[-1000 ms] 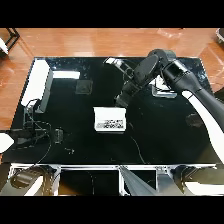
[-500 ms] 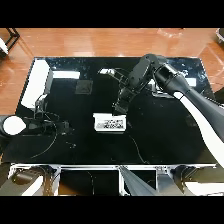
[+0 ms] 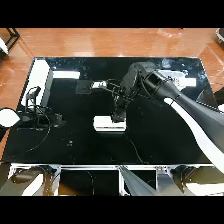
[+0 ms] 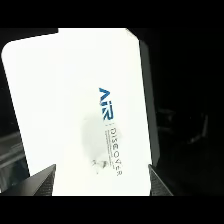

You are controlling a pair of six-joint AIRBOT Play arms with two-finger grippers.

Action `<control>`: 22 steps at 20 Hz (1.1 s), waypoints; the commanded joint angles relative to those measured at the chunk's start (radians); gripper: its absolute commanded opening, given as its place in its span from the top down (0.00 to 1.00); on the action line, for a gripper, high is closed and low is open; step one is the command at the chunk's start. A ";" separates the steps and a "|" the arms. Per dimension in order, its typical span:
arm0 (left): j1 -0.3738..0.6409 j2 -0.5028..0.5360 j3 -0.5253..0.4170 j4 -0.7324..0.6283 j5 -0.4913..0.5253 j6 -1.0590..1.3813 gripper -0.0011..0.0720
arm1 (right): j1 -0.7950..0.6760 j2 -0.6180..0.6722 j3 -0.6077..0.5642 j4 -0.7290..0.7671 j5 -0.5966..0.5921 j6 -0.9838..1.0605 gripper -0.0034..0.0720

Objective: Fold the box and place the chain.

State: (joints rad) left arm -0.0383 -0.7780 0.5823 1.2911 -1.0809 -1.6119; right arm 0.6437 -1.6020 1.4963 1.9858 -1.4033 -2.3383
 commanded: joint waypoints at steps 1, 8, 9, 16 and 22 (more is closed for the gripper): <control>0.048 -0.002 0.002 0.010 -0.001 0.016 0.13 | 0.019 -0.001 -0.006 -0.034 0.023 -0.004 0.02; 0.047 -0.002 0.002 0.006 -0.001 0.015 0.13 | 0.025 -0.006 -0.008 -0.031 0.030 -0.046 0.03; 0.047 -0.002 0.002 0.006 0.000 0.016 0.13 | 0.026 -0.008 -0.008 -0.031 0.029 -0.045 0.02; 0.047 -0.002 0.002 0.007 -0.001 0.016 0.13 | 0.060 0.010 -0.008 -0.073 -0.017 0.058 0.02; 0.047 -0.002 0.002 0.006 0.000 0.016 0.13 | 0.089 0.041 -0.103 -0.127 0.047 0.103 0.02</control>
